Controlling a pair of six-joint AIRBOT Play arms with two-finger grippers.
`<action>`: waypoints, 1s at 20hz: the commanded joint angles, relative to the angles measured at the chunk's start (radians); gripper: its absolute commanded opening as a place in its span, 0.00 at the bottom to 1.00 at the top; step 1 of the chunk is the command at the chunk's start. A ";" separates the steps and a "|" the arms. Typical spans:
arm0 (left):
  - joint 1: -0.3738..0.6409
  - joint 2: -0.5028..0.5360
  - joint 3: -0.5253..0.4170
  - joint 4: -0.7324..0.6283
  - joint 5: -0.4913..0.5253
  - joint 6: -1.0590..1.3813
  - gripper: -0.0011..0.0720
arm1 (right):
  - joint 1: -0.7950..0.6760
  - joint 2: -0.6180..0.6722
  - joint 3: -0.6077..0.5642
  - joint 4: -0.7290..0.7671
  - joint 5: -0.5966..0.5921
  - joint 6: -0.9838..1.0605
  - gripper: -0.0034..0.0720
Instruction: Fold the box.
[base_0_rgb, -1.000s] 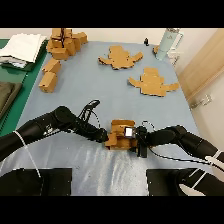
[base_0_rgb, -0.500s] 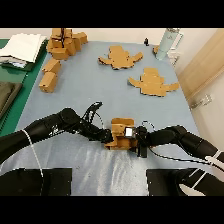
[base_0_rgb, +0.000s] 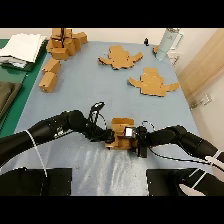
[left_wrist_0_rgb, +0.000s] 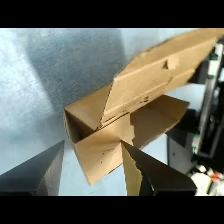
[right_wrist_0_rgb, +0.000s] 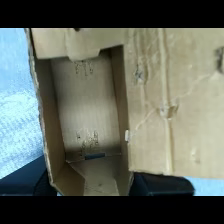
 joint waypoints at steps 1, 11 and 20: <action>-0.106 -0.007 0.083 0.356 -0.034 -0.468 0.74 | 0.000 0.000 0.000 0.000 0.000 0.000 0.71; -0.288 -0.230 0.320 0.615 -0.258 -0.843 0.73 | 0.000 0.000 0.000 0.000 0.000 0.000 0.71; -0.295 -0.363 0.457 0.654 -0.377 -0.905 0.73 | 0.000 0.000 0.000 0.000 0.000 0.000 0.71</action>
